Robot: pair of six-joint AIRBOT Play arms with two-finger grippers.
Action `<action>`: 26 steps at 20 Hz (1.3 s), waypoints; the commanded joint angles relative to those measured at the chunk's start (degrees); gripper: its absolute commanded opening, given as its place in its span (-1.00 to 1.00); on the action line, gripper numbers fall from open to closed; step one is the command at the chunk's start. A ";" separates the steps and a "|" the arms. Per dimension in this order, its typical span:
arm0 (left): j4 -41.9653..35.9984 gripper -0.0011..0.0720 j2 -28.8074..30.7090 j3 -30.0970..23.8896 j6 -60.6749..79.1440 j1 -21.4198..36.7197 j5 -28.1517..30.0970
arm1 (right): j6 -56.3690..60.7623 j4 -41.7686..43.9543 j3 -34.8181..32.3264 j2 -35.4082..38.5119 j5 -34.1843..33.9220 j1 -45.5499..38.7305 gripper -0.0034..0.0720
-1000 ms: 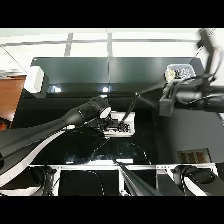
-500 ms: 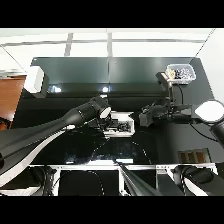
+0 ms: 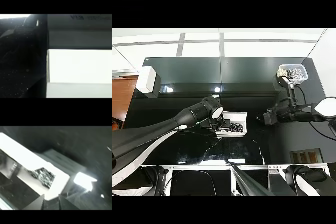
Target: Fold the box and place the chain.
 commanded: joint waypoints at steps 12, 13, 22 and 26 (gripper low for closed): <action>3.80 0.34 9.77 0.63 1.18 1.14 0.04 | -2.95 -1.97 -0.02 -0.04 2.71 -2.89 -0.35; 3.80 0.34 12.09 0.63 4.76 1.55 -0.87 | -2.95 -1.97 -0.02 -0.04 2.21 -2.89 -0.35; 4.15 0.30 31.50 -16.44 23.82 25.35 -3.10 | -2.91 -1.99 -0.02 -0.04 -0.44 -2.93 -0.35; -29.57 0.30 34.40 -33.29 57.02 36.22 17.33 | -2.91 -1.99 -0.04 -0.04 -2.05 -2.93 -0.35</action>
